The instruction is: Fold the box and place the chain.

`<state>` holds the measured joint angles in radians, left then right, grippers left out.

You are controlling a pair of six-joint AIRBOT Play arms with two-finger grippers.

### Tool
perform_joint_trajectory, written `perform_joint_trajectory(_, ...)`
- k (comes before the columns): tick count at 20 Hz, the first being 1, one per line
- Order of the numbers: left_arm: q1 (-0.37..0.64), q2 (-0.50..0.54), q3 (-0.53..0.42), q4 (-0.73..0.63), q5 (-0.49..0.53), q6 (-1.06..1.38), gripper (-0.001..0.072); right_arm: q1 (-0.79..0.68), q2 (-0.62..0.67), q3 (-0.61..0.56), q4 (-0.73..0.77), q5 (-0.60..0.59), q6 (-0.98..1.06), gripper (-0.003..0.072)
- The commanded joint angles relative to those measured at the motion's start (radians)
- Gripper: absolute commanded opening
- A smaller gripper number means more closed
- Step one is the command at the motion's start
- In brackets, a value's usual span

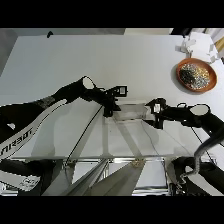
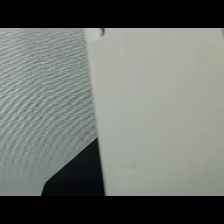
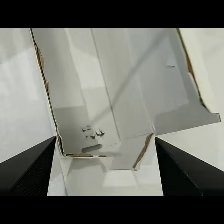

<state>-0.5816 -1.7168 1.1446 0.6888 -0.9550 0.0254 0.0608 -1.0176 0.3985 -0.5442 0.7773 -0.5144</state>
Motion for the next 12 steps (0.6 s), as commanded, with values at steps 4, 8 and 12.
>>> perform_joint_trajectory(4,0.0,0.0,0.0,0.0,0.0,0.0,0.001,-0.001,-0.06,0.001,0.066,-0.003,-0.07,0.0671)
perform_joint_trajectory(8,0.0,0.0,0.0,0.0,0.0,0.0,0.001,-0.001,-0.086,0.001,0.09,-0.002,-0.098,0.0671)
perform_joint_trajectory(12,0.0,0.0,0.0,0.0,0.0,0.0,0.001,0.0,-0.112,0.001,0.088,0.006,-0.124,0.0671)
